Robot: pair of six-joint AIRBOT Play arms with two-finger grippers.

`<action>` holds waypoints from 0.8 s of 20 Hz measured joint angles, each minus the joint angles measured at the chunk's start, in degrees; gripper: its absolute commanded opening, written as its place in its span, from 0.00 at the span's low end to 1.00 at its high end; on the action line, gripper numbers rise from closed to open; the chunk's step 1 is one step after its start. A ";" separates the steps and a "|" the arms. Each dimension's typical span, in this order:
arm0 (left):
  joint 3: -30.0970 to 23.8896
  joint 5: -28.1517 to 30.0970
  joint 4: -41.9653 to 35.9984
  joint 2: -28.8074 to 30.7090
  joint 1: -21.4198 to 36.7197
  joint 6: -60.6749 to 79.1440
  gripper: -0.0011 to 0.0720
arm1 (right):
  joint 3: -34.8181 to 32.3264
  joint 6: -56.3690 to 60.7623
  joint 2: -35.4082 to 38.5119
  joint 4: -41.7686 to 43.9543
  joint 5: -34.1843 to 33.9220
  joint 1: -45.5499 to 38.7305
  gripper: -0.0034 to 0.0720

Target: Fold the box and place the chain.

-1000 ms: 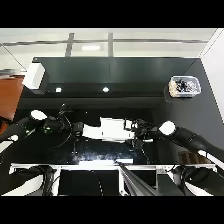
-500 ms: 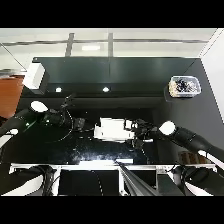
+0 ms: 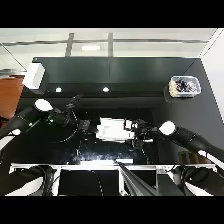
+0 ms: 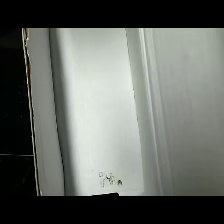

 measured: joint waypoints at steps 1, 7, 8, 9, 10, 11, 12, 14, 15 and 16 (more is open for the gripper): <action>0.04 1.16 -0.02 0.26 -1.01 -0.74 0.98 | 0.00 0.00 0.00 0.00 0.00 0.00 0.59; 0.04 8.22 4.24 1.07 -8.35 -9.38 0.98 | 0.00 0.00 0.00 0.02 0.00 0.00 0.59; 0.04 9.05 5.44 1.14 -9.38 -11.04 0.98 | 0.00 -0.02 0.00 -0.02 0.00 0.00 0.59; 0.07 10.10 6.51 1.22 -10.16 -12.37 0.98 | 0.00 -0.02 0.00 -0.02 0.00 0.00 0.59; 0.07 11.06 7.54 1.25 -10.88 -13.68 0.98 | 0.00 0.00 0.00 0.00 0.00 0.00 0.59; 0.07 11.74 8.07 1.29 -11.43 -14.58 0.98 | 0.00 0.00 0.00 0.00 0.00 0.00 0.59; 0.07 12.61 8.63 1.31 -11.93 -15.28 0.98 | 0.00 0.02 0.00 0.02 0.00 0.00 0.59; 0.07 14.25 9.29 1.31 -12.63 -16.59 0.98 | 0.00 0.02 0.00 0.02 0.00 0.00 0.59; 0.07 14.69 9.51 1.31 -12.87 -17.20 0.97 | 0.00 0.02 0.00 0.02 0.00 0.00 0.59; 0.07 15.21 9.68 1.31 -13.14 -17.64 0.97 | 0.00 0.02 0.00 0.02 0.00 0.00 0.59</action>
